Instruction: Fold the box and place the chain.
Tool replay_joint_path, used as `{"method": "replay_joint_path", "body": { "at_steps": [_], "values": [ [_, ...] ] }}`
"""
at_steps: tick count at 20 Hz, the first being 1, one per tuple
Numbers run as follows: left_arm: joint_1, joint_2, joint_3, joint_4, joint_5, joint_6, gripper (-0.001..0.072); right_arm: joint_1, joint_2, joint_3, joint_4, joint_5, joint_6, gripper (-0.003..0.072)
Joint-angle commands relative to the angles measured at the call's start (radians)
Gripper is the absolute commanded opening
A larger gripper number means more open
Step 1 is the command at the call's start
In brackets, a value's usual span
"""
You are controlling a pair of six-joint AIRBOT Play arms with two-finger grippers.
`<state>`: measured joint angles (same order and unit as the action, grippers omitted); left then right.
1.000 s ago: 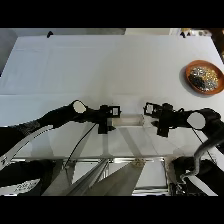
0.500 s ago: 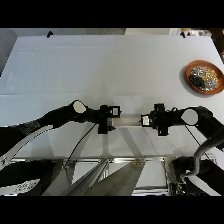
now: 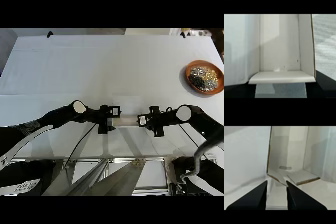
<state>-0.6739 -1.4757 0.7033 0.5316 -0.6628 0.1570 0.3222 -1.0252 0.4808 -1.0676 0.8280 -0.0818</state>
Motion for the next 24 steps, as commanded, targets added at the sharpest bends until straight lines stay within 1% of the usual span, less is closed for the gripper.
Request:
{"method": "replay_joint_path", "body": {
  "at_steps": [1,6,8,9,11,15,18,20,21,22,24],
  "values": [
    [-0.001,0.001,-0.001,0.0,0.0,0.0,0.0013,0.0,-0.01,0.014,0.006,-0.037,-0.005,0.0236],
    [-0.001,0.001,-0.001,0.0,0.0,0.0,0.0013,0.0,-0.01,0.02,0.014,-0.01,-0.006,0.0229],
    [-0.001,0.001,-0.001,0.0,0.0,0.0,0.0013,0.0,-0.01,0.02,0.04,-0.023,-0.007,0.0212],
    [-0.001,0.001,-0.001,0.0,0.0,0.0,0.0013,0.0,-0.012,0.02,0.066,-0.029,-0.007,0.0172],
    [-0.001,0.001,-0.001,0.0,0.0,0.0,0.0013,0.0,-0.022,0.019,0.124,-0.039,-0.008,0.0172],
    [-0.001,0.001,-0.001,0.0,0.0,0.0,0.0013,0.0,-0.035,0.02,0.176,-0.055,-0.059,0.0172],
    [-0.001,0.001,-0.001,0.0,0.0,0.0,0.0013,0.0,-0.04,0.019,0.253,-0.066,-0.059,0.0172],
    [-0.001,0.001,-0.001,0.0,0.0,0.0,0.0013,0.0,-0.058,0.019,0.283,-0.065,-0.058,0.0183],
    [-0.001,0.001,-0.001,0.0,0.0,0.0,0.0013,0.0,-0.066,0.019,0.283,-0.063,-0.058,0.0199],
    [-0.001,0.001,-0.001,0.0,0.0,0.0,0.0013,0.0,-0.07,0.019,0.283,-0.062,-0.058,0.0295],
    [-0.001,0.001,-0.001,0.0,0.0,0.0,0.0013,0.0,-0.07,0.019,0.283,-0.061,-0.058,0.0463]
  ]
}}
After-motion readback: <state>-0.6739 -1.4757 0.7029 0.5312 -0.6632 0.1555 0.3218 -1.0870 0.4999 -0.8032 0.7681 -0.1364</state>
